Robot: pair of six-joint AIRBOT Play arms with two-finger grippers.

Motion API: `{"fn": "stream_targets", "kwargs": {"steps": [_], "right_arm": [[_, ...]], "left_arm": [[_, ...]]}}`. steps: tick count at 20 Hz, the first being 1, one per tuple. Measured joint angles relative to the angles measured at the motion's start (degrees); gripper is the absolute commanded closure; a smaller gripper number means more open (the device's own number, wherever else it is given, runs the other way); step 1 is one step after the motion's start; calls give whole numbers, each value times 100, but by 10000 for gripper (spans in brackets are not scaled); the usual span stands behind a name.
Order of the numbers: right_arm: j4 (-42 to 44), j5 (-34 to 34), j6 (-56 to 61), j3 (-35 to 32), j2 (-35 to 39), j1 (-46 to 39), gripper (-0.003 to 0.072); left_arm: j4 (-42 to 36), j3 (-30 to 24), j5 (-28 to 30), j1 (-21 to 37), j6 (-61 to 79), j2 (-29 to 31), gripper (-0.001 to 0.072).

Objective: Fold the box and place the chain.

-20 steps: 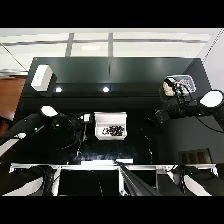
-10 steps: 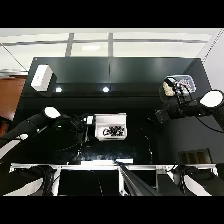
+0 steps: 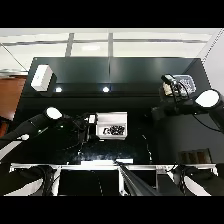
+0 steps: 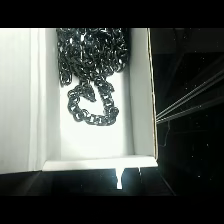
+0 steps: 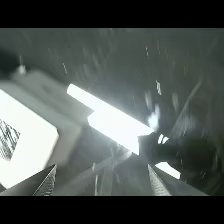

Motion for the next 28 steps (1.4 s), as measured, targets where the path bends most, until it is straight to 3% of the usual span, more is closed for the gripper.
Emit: {"fn": "stream_targets", "kwargs": {"steps": [5, 9, 19, 28], "right_arm": [[13, -367, 94, 1178, -859, 813, 23], [20, -339, -417, 1711, -1624, 1294, 23], [142, 903, -1910, 2380, -1993, 1672, 22], [-24, 1213, -2166, 2127, -2017, 1943, 22]], "left_arm": [[2, 0, 33, 0, -15, 0, 269], [4, 0, 42, 0, -17, 0, 269], [9, 2, 48, 0, -20, 0, 269], [9, 2, 46, -2, -20, 0, 269]]}}
